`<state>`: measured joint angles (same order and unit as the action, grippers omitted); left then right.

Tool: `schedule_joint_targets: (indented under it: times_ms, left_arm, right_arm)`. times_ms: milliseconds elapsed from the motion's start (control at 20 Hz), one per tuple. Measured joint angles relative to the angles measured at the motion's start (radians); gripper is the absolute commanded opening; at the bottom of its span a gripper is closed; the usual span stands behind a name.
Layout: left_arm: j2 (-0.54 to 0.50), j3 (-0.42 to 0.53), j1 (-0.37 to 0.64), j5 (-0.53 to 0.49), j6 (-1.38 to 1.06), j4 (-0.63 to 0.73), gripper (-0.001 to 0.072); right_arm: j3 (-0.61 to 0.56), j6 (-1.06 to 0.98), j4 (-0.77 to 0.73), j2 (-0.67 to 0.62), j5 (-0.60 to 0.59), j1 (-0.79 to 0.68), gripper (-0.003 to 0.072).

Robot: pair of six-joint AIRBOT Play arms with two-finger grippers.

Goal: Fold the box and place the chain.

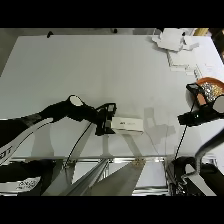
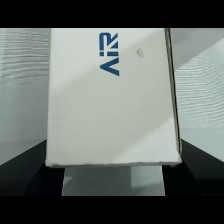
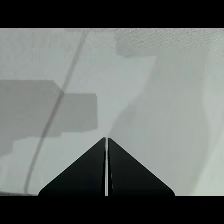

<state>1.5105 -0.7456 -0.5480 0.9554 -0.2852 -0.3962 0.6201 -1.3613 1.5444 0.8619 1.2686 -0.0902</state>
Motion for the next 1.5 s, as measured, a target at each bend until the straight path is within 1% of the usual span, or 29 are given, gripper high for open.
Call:
schedule_joint_targets:
  times_ms: [150,300,450,600,700,850,1000,1050,1100,1150,1350,1500]
  left_arm:
    - [-0.096,0.0,0.098,0.003,0.023,-0.047,0.042]
    - [-0.213,0.0,0.231,0.0,0.086,-0.135,0.042]
    - [-0.308,0.0,0.39,-0.023,0.214,-0.253,0.0419]
    - [-0.351,0.0,0.562,-0.057,0.384,-0.389,0.0412]
    - [-0.364,0.001,0.665,-0.085,0.515,-0.451,0.0413]
    - [-0.371,0.001,0.785,-0.109,0.686,-0.529,0.0414]
    - [-0.365,0.0,0.859,-0.113,0.882,-0.668,0.0423]
    - [-0.357,0.001,0.875,-0.11,0.959,-0.724,0.0519]
    - [-0.348,0.001,0.888,-0.106,1.027,-0.769,0.071]
    - [-0.338,0.001,0.897,-0.099,1.081,-0.805,0.0698]
    - [-0.309,0.0,0.914,-0.042,1.198,-0.895,0.0699]
    - [-0.343,0.001,0.917,-0.01,1.23,-0.929,0.0697]
  right_arm:
    - [0.0,0.0,0.0,0.0,0.0,0.0,0.0019]
    - [0.0,0.0,0.0,0.0,0.0,0.0,0.0019]
    - [0.0,0.0,0.0,0.0,0.0,0.0,0.0019]
    - [0.0,0.0,0.0,0.0,0.0,0.0,0.0019]
    - [0.0,0.0,0.0,0.0,0.0,0.0,0.0019]
    - [0.0,0.0,0.0,0.0,0.0,0.0,0.0019]
    - [0.0,0.0,0.0,0.0,0.0,0.0,0.0019]
    - [0.0,0.0,0.0,0.0,0.0,0.0,0.0019]
    - [0.0,0.0,0.0,0.0,0.0,0.0,0.0019]
    - [0.0,0.0,0.0,0.0,0.0,0.0,0.0019]
    - [0.0,0.0,0.0,0.0,0.0,0.0,0.0019]
    - [0.0,0.0,0.0,0.0,0.0,0.0,0.0019]
